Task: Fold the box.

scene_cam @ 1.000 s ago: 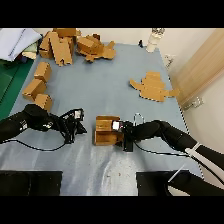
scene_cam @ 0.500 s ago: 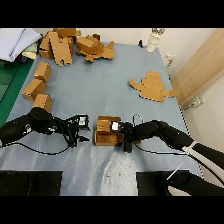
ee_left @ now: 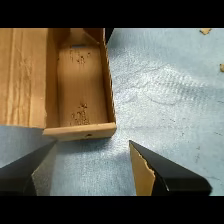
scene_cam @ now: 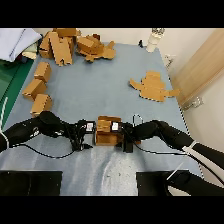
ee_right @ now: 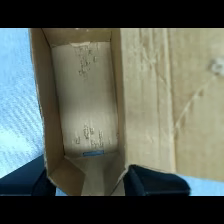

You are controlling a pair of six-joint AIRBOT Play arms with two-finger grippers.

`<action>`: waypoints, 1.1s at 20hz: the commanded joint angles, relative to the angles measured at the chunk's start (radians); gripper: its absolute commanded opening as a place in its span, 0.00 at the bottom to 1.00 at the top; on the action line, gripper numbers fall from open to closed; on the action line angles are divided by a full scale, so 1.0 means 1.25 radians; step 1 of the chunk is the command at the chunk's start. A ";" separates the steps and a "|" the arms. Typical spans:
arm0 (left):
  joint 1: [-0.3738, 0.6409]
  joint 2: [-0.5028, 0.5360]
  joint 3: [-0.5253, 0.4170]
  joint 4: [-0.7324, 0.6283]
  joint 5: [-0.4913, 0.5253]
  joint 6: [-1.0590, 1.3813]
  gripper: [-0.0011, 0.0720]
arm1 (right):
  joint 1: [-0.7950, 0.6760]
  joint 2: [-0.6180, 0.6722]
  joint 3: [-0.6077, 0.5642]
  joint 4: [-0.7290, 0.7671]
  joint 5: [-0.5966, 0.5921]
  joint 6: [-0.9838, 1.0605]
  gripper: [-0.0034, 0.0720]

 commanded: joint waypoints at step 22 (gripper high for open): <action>-0.074 -0.045 0.000 -0.043 0.129 -0.058 0.97 | 0.000 -0.001 -0.001 0.001 -0.010 0.001 0.76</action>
